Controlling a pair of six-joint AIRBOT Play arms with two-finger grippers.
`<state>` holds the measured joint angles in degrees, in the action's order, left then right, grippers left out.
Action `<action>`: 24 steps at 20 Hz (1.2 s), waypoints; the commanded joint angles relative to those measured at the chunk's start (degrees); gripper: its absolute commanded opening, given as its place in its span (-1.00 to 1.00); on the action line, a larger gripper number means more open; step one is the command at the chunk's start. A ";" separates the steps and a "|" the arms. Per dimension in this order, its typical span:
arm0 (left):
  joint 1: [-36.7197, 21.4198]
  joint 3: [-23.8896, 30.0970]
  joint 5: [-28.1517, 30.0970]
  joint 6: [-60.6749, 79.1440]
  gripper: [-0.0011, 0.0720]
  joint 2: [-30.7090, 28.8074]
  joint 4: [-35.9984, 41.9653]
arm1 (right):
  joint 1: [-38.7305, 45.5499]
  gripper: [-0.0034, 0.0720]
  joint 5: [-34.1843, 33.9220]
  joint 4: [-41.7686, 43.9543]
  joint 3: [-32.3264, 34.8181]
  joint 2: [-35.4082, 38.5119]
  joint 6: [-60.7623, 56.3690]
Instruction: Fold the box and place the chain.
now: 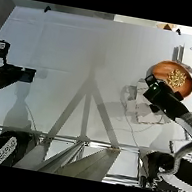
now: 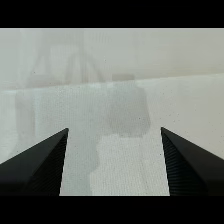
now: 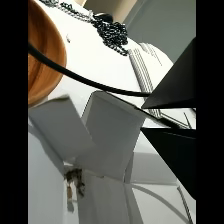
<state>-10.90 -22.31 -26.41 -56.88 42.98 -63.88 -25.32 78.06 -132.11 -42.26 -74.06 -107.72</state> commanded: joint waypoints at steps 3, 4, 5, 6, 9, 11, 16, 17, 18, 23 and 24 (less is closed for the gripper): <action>0.02 -0.04 0.02 0.00 0.78 -0.02 -0.02 | 2.62 -0.56 -1.57 -0.20 0.02 -0.07 0.02; 0.02 -0.04 0.02 0.00 0.78 -0.02 -0.02 | 2.80 -0.58 -2.14 -0.20 0.02 -0.11 0.07; 0.02 -0.04 0.02 0.00 0.78 -0.02 -0.02 | 2.84 -0.78 -2.54 -0.07 0.02 -0.11 0.04; 0.02 -0.04 0.00 0.00 0.78 -0.02 -0.02 | 2.84 -0.88 -2.69 -0.09 0.02 -0.11 0.04; 0.02 -0.04 0.02 0.00 0.78 -0.02 -0.02 | 2.80 -0.88 -2.21 -0.02 0.02 -0.11 0.07; 0.02 -0.04 0.02 0.00 0.78 -0.02 -0.02 | 1.73 -0.89 -0.55 0.04 0.02 0.17 0.26; 0.02 -0.04 0.02 0.00 0.78 -0.02 -0.02 | -5.73 -0.89 -3.74 2.93 0.02 9.18 0.24; 0.02 -0.04 0.02 0.00 0.78 -0.02 -0.02 | -7.67 -0.89 -4.83 4.79 0.02 11.89 0.24; 0.02 -0.04 0.02 0.00 0.78 -0.02 -0.02 | -9.68 -0.89 -5.64 7.23 0.00 14.56 0.24; 0.02 -0.04 0.00 0.00 0.78 -0.02 -0.02 | -16.52 -0.89 -20.11 21.16 0.00 26.08 0.22; 0.02 -0.04 0.02 0.00 0.78 -0.02 -0.02 | -16.46 -0.89 -24.26 24.06 0.00 27.23 0.20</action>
